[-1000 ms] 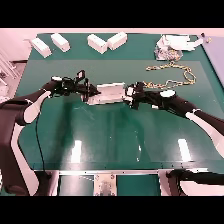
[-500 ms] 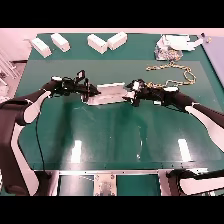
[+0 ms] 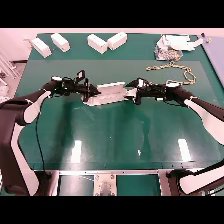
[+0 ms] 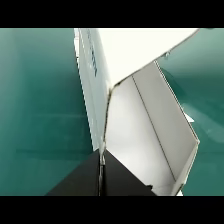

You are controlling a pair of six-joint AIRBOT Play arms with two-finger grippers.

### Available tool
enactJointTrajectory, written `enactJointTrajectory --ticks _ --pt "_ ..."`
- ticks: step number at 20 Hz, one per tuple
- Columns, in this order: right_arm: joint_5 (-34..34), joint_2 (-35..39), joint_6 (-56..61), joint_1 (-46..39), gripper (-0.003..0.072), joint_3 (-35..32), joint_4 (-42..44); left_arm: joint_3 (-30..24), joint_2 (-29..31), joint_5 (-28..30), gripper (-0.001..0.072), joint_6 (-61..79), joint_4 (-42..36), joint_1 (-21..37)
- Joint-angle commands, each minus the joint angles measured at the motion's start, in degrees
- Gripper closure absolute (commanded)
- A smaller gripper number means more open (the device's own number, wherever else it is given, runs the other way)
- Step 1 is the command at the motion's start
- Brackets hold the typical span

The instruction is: Fold the box and place the chain.

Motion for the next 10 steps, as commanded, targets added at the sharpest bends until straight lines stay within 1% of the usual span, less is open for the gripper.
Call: enactJointTrajectory --ticks 1,6,9,10 --pt "4.6 -3.4 0.0 -0.3 0.0045 3.6 -2.6 0.0 0.0 0.0 0.069 0.0 0.0 0.0" --pt "6.2 -7.4 0.6 -0.4 0.0045 9.4 -4.8 0.0 0.0 0.0 0.0691 0.0 0.0 0.0" --pt "9.8 -9.2 2.0 -0.3 0.0045 11.3 -6.6 0.0 0.0 0.0 0.069 0.0 0.0 0.0" --pt "10.0 -9.6 2.0 -0.2 0.0045 11.3 -7.1 0.0 0.0 0.0 0.069 0.0 0.0 0.0"
